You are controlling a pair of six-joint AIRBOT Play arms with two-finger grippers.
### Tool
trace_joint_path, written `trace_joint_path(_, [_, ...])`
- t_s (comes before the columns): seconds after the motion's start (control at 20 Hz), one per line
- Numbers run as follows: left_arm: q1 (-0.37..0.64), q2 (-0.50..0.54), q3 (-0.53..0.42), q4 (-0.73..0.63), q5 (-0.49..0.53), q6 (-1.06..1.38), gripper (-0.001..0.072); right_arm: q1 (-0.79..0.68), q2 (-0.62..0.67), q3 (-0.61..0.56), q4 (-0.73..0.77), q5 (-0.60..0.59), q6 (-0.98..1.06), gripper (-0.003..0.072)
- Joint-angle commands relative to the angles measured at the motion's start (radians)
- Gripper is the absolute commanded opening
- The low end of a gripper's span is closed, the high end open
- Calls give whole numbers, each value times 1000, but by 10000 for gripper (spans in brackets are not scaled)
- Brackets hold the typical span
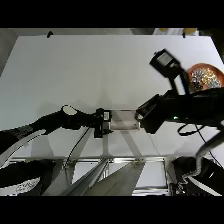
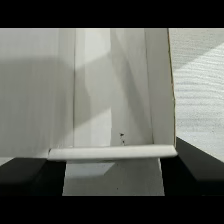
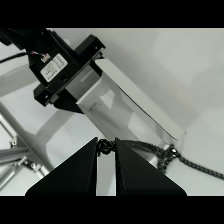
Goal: Fold the box and place the chain.
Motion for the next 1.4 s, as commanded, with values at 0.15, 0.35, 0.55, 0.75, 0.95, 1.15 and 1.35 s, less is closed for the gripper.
trace_joint_path(0.15, [1,0,0,0,0,0,133,37,-3,-303,12,-284,19,12])
trace_joint_path(0.35, [1,0,0,0,0,0,133,37,-3,-405,30,-348,18,12])
trace_joint_path(0.55, [1,0,0,0,0,0,133,37,-36,-454,50,-465,18,13])
trace_joint_path(0.75, [1,0,0,0,0,0,134,37,-162,-454,50,-459,18,18])
trace_joint_path(0.95, [1,0,0,0,0,0,134,37,-163,-443,50,-449,18,181])
trace_joint_path(1.15, [1,0,0,0,0,0,133,20,-38,-397,-19,-333,17,179])
trace_joint_path(1.35, [1,0,0,0,0,0,133,-98,76,-398,-114,-108,-23,173])
